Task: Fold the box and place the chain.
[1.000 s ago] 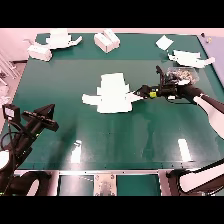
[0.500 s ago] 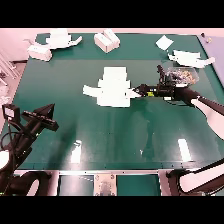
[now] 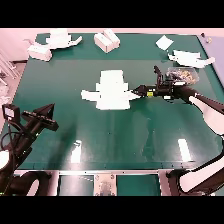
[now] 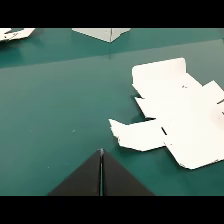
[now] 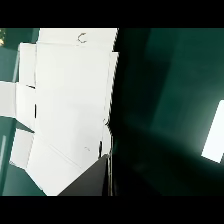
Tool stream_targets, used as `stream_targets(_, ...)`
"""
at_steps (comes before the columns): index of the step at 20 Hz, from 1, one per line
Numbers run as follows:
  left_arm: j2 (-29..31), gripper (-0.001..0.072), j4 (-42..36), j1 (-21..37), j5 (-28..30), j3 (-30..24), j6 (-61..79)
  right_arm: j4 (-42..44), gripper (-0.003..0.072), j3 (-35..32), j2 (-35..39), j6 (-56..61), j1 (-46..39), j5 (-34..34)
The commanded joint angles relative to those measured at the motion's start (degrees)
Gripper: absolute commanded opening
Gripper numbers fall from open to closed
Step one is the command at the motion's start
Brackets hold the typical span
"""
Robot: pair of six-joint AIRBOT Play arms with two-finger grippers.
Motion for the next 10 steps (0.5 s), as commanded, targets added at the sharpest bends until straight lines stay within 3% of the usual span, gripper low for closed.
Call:
stream_targets(1, 0.0, 0.0374, 0.1, 0.0, -0.6, 0.0, 3.6, -3.6, 0.0000, 1.0, -0.5, 1.3, 0.0, 0.9)
stream_targets(2, 0.0, 0.0539, 0.0, 0.0, -0.5, 0.0, 4.2, -4.1, 0.0000, 1.0, -0.5, 1.3, 0.0, 0.9)
stream_targets(4, 0.0, 0.0534, -0.1, 0.0, 0.2, 0.0, 4.0, -4.1, 0.0000, 1.0, -0.6, 1.3, 0.0, 0.8)
stream_targets(6, 0.0, 0.0373, -0.1, 0.0, 0.0, 0.5, 4.0, -4.1, 0.0000, 1.0, -0.6, 1.3, 0.0, 0.2)
stream_targets(10, -0.2, 0.0377, -0.2, 0.0, 0.7, 4.0, 3.9, -4.1, 0.0000, 1.0, -0.6, 1.3, 0.0, -0.4)
